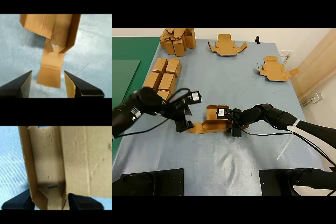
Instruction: Fold the box.
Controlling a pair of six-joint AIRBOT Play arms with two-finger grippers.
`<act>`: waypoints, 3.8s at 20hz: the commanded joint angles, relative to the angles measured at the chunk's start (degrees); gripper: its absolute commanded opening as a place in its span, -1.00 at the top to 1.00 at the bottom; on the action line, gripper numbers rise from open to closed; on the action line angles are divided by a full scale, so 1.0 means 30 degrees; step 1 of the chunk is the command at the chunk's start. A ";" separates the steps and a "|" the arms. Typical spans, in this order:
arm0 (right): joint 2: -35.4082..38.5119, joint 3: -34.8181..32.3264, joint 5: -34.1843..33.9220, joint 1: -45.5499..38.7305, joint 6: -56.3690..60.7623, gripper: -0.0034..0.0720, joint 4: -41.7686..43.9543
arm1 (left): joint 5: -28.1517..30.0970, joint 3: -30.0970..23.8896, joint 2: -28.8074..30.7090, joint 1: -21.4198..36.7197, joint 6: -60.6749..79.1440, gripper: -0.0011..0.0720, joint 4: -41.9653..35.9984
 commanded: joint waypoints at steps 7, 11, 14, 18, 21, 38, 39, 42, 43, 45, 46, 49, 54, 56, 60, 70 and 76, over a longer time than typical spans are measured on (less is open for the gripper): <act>-0.0007 0.0000 -0.0029 0.0000 0.0007 0.89 0.0036 | 0.4554 -0.1290 -0.2222 -0.2419 0.1931 -0.61 -0.0925; -0.0007 0.0000 -0.0022 0.0000 0.0146 0.89 0.0036 | 0.4772 -0.1260 -0.2229 -0.2426 0.3177 -0.61 -0.2200; -0.0007 0.0000 -0.0022 0.0000 0.0146 0.89 0.0036 | 0.4495 -0.1260 -0.2229 -0.2426 0.3934 -0.61 -0.3198; -0.0007 0.0000 -0.0022 0.0000 0.0146 0.89 0.0029 | 0.3993 -0.1268 -0.2229 -0.2419 0.3927 -0.60 -0.3089; -0.0007 0.0000 -0.0022 0.0000 0.0146 0.89 0.0029 | 0.3971 -0.1268 -0.2229 -0.2419 0.4226 0.46 -0.3045; -0.0007 0.0000 -0.0022 0.0000 0.0146 0.89 0.0029 | 0.3993 -0.0911 -0.2215 -0.2266 0.4313 0.19 -0.2994; -0.0007 0.0000 -0.0015 0.0000 0.0146 0.89 0.0029 | 0.4000 -0.0911 -0.2222 -0.2266 0.4306 -0.43 -0.2922; -0.0007 0.0000 -0.0022 0.0000 0.0146 0.89 0.0029 | 0.3643 -0.0911 -0.2222 -0.2266 0.4153 -0.47 -0.2055; -0.0007 0.0000 -0.0015 0.0000 0.0146 0.89 0.0022 | 0.3417 -0.0911 -0.2222 -0.2266 0.4116 -0.47 -0.1545; -0.0007 0.0000 0.0022 0.0000 0.0138 0.89 0.0022 | 0.2900 -0.0911 -0.2222 -0.2266 0.4095 -0.46 -0.1231; -0.0007 0.0000 0.0022 0.0000 0.0138 0.89 0.0015 | 0.2659 -0.0911 -0.2222 -0.2273 0.4109 -0.38 -0.1231; -0.0007 0.0000 0.0029 0.0000 0.0138 0.89 0.0015 | 0.2499 -0.0911 -0.2222 -0.2280 0.4109 0.00 -0.1435; -0.0015 0.0000 0.0087 0.0000 0.0131 0.89 0.0007 | 0.2492 -0.0911 -0.2229 -0.2310 0.4153 0.01 -0.2040; -0.0015 0.0000 0.0095 0.0000 0.0138 0.89 0.0015 | 0.2521 -0.0911 -0.2229 -0.2623 0.4328 0.01 -0.2739; -0.0007 0.0000 0.0087 0.0000 0.0138 0.89 -0.0029 | 0.2565 -0.0911 -0.2339 -0.3424 0.4328 0.01 -0.2725; -0.0015 0.0000 0.0080 0.0000 0.0138 0.89 -0.0036 | 0.4561 -0.0903 -0.3322 -0.3497 0.4328 0.57 -0.2783; -0.0007 0.0000 0.0080 -0.0007 0.0138 0.89 -0.0036 | 0.4233 -0.0882 -0.3315 -0.3497 0.4306 -0.36 -0.2594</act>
